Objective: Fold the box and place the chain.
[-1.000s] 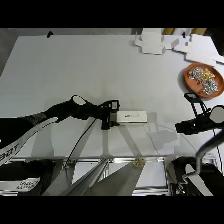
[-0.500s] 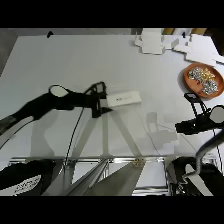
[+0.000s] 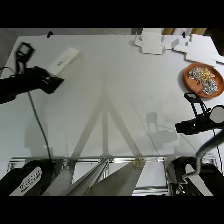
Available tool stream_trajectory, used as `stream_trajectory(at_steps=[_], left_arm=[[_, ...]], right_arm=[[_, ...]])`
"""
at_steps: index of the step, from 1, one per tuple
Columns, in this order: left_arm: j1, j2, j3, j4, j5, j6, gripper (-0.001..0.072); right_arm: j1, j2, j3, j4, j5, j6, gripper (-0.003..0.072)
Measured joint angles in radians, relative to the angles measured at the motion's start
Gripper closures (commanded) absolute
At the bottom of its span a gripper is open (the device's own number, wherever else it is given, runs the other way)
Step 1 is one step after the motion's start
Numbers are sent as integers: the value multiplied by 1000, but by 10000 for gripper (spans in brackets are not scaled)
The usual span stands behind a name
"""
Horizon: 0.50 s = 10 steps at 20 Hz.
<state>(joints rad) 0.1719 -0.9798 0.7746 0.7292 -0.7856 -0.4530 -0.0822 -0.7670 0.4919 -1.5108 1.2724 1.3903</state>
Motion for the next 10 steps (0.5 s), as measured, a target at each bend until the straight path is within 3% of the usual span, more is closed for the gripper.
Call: stream_trajectory(at_steps=[4,10], left_arm=[[155,0,0,179,-21,-204,436],[217,-97,0,445,-93,-480,416]], right_arm=[[0,0,0,0,0,0,669],[0,0,0,0,-1,0,669]])
